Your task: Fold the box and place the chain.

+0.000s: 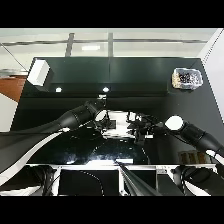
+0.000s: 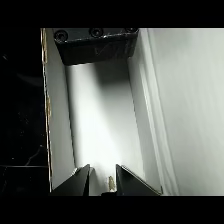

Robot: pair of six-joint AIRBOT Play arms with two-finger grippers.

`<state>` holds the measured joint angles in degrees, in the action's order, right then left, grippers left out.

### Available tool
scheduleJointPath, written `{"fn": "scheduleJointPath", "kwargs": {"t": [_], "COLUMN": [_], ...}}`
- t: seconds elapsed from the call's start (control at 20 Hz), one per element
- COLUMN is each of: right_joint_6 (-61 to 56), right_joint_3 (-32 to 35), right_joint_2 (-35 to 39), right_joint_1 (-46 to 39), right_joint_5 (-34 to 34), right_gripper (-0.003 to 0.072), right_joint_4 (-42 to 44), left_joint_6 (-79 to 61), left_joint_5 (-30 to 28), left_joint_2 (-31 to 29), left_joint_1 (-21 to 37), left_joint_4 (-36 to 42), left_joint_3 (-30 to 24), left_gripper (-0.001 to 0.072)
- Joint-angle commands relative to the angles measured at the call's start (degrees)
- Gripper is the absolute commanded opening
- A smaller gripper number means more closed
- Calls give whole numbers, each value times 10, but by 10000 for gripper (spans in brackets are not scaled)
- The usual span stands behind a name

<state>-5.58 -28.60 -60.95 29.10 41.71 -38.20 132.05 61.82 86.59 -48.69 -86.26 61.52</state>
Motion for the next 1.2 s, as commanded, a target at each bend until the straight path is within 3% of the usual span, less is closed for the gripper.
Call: {"fn": "scheduleJointPath", "kwargs": {"t": [0.0, 0.2, 0.25, 0.45, 0.65, 0.8, 0.95, 1.15], "right_joint_6": [0, -63, -90, -307, -581, -753, -796, -748], "right_joint_3": [0, -1, -2, -32, -43, -17, 39, 95], "right_joint_2": [0, 21, 34, 102, 152, 151, 141, 75], "right_joint_1": [0, -5, -12, -66, -195, -316, -400, -387], "right_joint_5": [-4, 0, 16, 117, 203, 185, 185, 191], "right_gripper": [203, 179, 34, 47, 47, 45, 45, 45], "right_joint_4": [0, -30, -43, -108, -230, -303, -237, -153], "left_joint_6": [0, 0, 0, 0, 0, 0, 0, 0], "left_joint_5": [-1, -1, -1, -1, 0, 2, 4, 1], "left_joint_2": [0, 0, 0, 0, 0, 0, 0, 0], "left_joint_1": [0, 0, 0, 0, 0, 0, 0, 0], "left_joint_4": [0, 0, 0, 0, 0, 0, 0, 0], "left_joint_3": [0, 0, 0, 0, 0, 0, 0, 0], "left_gripper": [28, 28, 28, 28, 28, 28, 27, 27]}}
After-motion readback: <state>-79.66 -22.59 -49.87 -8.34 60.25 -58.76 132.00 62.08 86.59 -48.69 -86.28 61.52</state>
